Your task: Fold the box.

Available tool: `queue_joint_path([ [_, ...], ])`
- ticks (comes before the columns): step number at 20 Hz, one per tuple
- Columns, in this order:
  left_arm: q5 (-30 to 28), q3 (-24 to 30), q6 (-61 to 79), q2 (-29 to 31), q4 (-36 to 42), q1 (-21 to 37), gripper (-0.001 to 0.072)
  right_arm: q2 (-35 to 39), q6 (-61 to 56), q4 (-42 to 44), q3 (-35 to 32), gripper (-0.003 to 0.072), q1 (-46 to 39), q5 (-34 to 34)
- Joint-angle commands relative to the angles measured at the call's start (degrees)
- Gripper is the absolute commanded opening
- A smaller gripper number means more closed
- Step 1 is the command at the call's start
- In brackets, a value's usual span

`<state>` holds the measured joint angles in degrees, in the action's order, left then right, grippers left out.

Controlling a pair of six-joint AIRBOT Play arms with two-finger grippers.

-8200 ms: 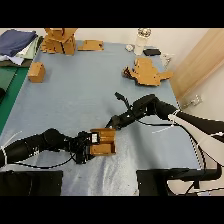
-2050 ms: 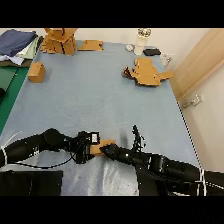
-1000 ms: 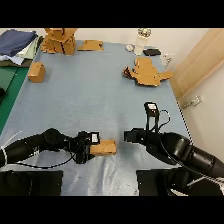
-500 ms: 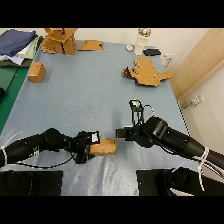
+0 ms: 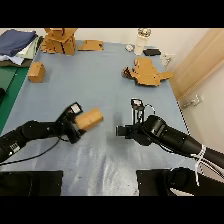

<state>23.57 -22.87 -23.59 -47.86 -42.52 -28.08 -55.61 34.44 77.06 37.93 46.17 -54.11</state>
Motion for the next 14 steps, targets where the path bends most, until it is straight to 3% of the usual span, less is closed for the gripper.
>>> queue_joint_path([
  [1, 3.02, -0.11, -14.86, 2.08, -15.56, 15.39, 0.0471, -0.02, -1.86, -2.71, 0.04, 0.0003, -2.27, -0.46],
  [4, -1.22, -0.13, -15.52, 0.98, -15.56, 30.84, 0.0470, -0.02, -1.86, -2.80, 0.04, 0.0003, -4.57, -0.26],
  [6, -4.90, -1.01, -15.50, -1.95, -13.88, 37.68, 0.0471, -0.02, -1.84, -3.39, 0.04, 0.0003, -4.79, 0.13],
  [9, -5.40, -5.75, -15.45, -10.47, -13.88, 41.46, 0.0470, -0.02, -1.86, -4.66, 0.04, 0.0003, -4.81, 3.17],
  [14, -4.92, -19.87, -20.46, -27.19, -13.92, 42.62, 0.0470, -0.04, -1.86, -5.38, 0.07, 0.0003, -4.81, 6.71],
])
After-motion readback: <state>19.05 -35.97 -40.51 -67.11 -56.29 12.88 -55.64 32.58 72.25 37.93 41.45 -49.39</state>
